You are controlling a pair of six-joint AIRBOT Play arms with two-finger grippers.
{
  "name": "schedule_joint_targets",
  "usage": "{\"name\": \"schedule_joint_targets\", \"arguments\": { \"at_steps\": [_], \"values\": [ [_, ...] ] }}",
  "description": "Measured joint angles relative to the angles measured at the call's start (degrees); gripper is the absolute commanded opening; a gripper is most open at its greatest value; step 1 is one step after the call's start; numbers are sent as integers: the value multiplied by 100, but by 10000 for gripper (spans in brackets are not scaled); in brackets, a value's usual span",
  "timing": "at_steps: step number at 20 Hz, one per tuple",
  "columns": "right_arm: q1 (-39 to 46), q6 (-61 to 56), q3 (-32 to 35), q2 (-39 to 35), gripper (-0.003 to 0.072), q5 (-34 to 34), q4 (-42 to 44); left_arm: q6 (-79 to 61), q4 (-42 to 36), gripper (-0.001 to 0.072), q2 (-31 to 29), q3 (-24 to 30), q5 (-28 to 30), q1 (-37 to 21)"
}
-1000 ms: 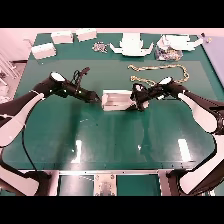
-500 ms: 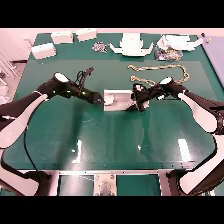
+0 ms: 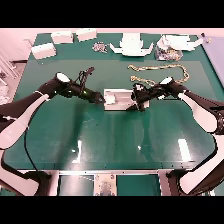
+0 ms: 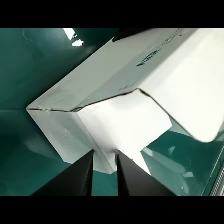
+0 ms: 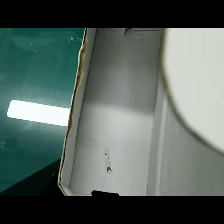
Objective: Fold the box and place the chain.
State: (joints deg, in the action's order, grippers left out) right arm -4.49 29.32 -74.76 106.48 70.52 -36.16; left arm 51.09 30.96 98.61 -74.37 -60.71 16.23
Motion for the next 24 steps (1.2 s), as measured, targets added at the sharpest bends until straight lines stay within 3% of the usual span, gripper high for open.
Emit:
{"name": "schedule_joint_targets", "arguments": {
  "at_steps": [3, 9, 10, 24],
  "values": [
    [0, 2, 0, 0, 497, 0, 2, 98, -13, 252, 0, -2, 22, 2],
    [0, 4, 0, 0, 497, -20, 17, 459, 216, 254, -9, -127, 81, 70],
    [0, 7, 0, 0, 497, -17, 15, 535, 315, 312, -13, -149, 107, 109],
    [-7, 15, 0, 2, 497, 17, 9, 1622, 1241, 310, -7, -503, 321, 380]
  ]
}}
